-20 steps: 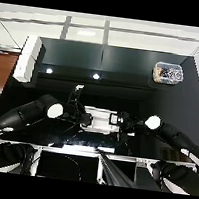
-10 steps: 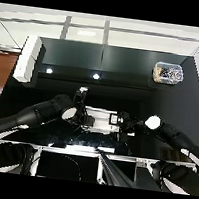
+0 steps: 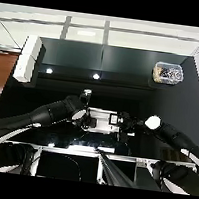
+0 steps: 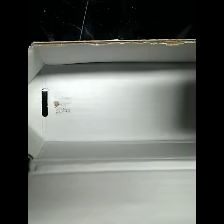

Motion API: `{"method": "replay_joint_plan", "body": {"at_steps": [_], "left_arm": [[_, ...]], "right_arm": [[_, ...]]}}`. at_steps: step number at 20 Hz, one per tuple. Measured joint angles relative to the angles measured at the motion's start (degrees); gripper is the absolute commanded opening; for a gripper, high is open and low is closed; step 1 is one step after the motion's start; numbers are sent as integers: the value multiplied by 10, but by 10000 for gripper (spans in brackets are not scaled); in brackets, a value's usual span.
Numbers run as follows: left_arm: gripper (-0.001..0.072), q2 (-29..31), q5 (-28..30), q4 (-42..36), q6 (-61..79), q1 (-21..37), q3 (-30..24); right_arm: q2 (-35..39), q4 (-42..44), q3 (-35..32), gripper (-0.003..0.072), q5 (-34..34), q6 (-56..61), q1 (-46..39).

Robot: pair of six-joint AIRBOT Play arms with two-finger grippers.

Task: Fold the box and place the chain.

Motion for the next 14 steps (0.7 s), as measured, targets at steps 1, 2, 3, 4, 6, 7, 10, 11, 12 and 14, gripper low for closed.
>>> {"method": "replay_joint_plan", "body": {"at_steps": [1, 2, 3, 4, 6, 7, 10, 11, 12, 14], "left_arm": [[275, -1, 0, 1, -5, 0, 0], [275, -1, 1, 2, -9, 0, 1], [275, -2, 3, 3, -13, 0, 1], [275, -2, 4, 4, -17, 0, 1], [274, -3, 9, 6, -22, 0, 1], [274, -3, 13, 8, -24, 0, 1], [143, -7, 25, 8, -28, 0, 1], [117, -9, 32, 7, -28, 0, 1], [26, -12, 31, 7, -30, 0, 1], [27, -14, 30, 5, -34, 0, 2]], "right_arm": [[0, 0, 0, 479, 0, 0, 0], [0, 0, 0, 480, 0, 0, 0], [0, 0, 0, 480, 0, 0, 0], [0, 0, 0, 480, 0, 0, 0], [0, 0, 0, 479, 0, 0, 0], [0, 0, 0, 480, 0, 0, 0], [0, 0, 0, 480, 0, 0, 0], [0, 0, 0, 480, 0, 0, 0], [0, 0, 0, 480, 0, 0, 0], [0, 1, 0, 479, 2, 2, 0]]}}
